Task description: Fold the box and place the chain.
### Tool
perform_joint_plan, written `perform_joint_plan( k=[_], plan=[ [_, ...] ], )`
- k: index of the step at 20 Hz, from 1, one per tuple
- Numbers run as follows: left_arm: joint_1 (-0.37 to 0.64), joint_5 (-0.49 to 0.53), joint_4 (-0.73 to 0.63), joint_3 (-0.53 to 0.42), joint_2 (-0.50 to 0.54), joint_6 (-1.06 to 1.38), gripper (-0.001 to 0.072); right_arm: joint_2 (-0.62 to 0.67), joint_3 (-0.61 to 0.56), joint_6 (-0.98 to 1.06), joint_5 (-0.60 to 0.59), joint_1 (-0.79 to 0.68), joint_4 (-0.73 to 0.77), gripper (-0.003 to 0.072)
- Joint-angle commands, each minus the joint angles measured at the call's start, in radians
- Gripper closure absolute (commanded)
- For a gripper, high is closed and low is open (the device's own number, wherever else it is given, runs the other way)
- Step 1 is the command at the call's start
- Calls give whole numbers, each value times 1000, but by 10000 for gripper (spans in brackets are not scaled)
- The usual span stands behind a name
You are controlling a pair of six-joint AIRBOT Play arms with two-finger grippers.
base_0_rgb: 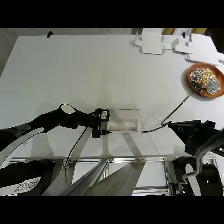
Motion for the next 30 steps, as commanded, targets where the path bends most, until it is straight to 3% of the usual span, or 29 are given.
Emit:
perform_joint_plan(
  k=[1,7,13,20,24,30],
  plan=[
    [0,0,0,0,1,0,455,-48,-25,-82,-54,11,8,668],
    [0,0,0,0,1,0,455,-225,-25,-161,-111,178,25,668],
    [0,0,0,0,1,0,455,-258,40,-161,-288,378,58,668],
    [0,0,0,0,1,0,455,-382,45,-159,-480,581,84,668],
    [0,0,0,0,1,0,455,-418,45,-153,-501,631,87,668],
    [0,0,0,0,1,0,455,-420,45,-163,-539,631,211,668]
  ],
)
